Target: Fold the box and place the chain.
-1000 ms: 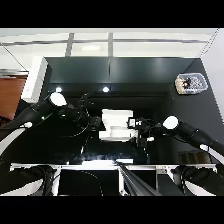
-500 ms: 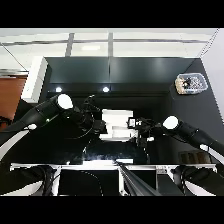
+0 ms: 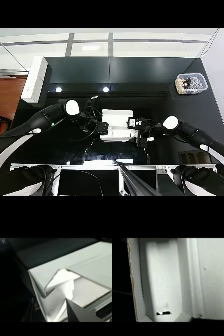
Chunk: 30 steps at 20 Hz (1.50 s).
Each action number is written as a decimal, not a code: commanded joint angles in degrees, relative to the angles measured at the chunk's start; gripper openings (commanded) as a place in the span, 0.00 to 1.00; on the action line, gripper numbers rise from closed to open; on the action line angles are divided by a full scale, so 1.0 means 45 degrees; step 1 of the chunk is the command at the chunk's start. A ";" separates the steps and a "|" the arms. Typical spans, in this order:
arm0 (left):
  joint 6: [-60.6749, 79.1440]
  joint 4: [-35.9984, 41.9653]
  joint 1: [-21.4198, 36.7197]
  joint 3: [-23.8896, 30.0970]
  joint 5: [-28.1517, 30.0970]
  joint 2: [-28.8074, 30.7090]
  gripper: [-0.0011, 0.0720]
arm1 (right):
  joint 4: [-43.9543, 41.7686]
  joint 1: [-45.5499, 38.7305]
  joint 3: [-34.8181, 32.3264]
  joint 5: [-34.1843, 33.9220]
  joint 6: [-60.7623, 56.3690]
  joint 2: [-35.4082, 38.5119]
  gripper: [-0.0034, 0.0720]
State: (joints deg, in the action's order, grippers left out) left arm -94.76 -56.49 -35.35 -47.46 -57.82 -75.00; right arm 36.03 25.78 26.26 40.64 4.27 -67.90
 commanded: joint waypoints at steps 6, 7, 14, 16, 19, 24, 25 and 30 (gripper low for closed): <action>-0.3113 -0.3313 -0.1243 -0.0797 -0.0049 -0.0024 0.66 | -0.0005 0.0010 -0.0005 0.0000 0.0000 0.0000 0.22; -0.4002 -0.4158 -0.1608 -0.1020 -0.0165 -0.0058 0.66 | -0.0005 0.0010 -0.0005 0.0000 0.0000 0.0000 0.22; -0.7718 -0.7286 -0.3424 -0.1836 -0.0903 -0.0602 0.66 | -0.0005 0.0010 -0.0005 0.0000 0.0000 0.0000 0.22; -0.7771 -0.6946 -0.3405 -0.1836 -0.0928 -0.0855 0.65 | -0.0005 0.0010 -0.0005 0.0005 0.0000 0.0000 0.22; -0.8238 -0.6188 -0.3405 -0.1914 -0.0933 -0.1258 0.57 | -0.0005 0.0010 -0.0005 0.0000 0.0000 0.0000 0.22; -0.8480 -0.5717 -0.3419 -0.2579 -0.0971 -0.1831 0.55 | -0.0005 0.0010 -0.0005 0.0000 0.0000 0.0000 0.22; -0.8718 -0.5731 -0.3419 -0.2584 -0.0981 -0.1831 0.55 | -0.0005 0.0010 -0.0005 0.0000 0.0005 0.0000 0.22; -0.8908 -0.5969 -0.3419 -0.2584 -0.1248 -0.1841 0.38 | -0.0005 0.0010 -0.0005 0.0005 0.0000 0.0000 0.22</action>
